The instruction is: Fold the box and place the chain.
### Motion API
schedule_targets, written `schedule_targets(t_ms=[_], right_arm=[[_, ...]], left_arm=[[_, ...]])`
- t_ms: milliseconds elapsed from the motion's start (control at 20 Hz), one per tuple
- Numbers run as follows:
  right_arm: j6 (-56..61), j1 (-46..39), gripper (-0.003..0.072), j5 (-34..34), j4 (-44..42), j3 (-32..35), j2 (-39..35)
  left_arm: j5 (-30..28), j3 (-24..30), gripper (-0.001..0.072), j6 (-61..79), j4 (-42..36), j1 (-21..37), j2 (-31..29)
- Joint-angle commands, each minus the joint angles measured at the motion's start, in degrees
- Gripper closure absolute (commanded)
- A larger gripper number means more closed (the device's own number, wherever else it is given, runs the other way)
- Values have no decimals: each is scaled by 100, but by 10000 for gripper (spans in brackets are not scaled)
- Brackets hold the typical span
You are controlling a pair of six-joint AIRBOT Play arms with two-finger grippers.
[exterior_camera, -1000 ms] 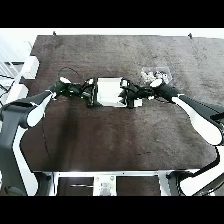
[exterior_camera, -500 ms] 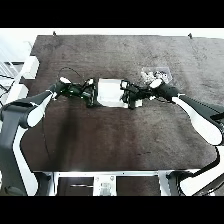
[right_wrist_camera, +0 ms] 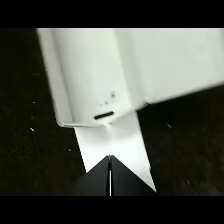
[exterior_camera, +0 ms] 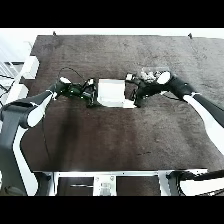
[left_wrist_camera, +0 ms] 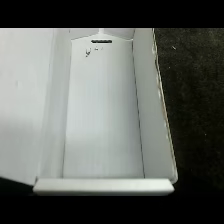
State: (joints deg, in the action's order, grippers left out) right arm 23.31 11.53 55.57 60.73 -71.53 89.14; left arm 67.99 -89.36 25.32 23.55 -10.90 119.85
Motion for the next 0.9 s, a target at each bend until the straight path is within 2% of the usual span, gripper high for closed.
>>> schedule_targets(t_ms=[0,150,400,700,850], right_arm=[[1757,-426,679,68,144,-7,-472],[2907,-1095,678,63,92,105,-476],[3921,-1661,678,66,-122,361,-380],[3991,-1589,678,179,-835,385,326],[3897,-1497,678,282,-1486,387,693]], left_arm=[[-4,-4,86,4,2,7,-2],[0,-4,85,2,2,7,-2],[-2,-4,85,4,2,7,-2],[0,-4,86,4,2,7,-2],[9,-4,85,2,2,7,-2]])
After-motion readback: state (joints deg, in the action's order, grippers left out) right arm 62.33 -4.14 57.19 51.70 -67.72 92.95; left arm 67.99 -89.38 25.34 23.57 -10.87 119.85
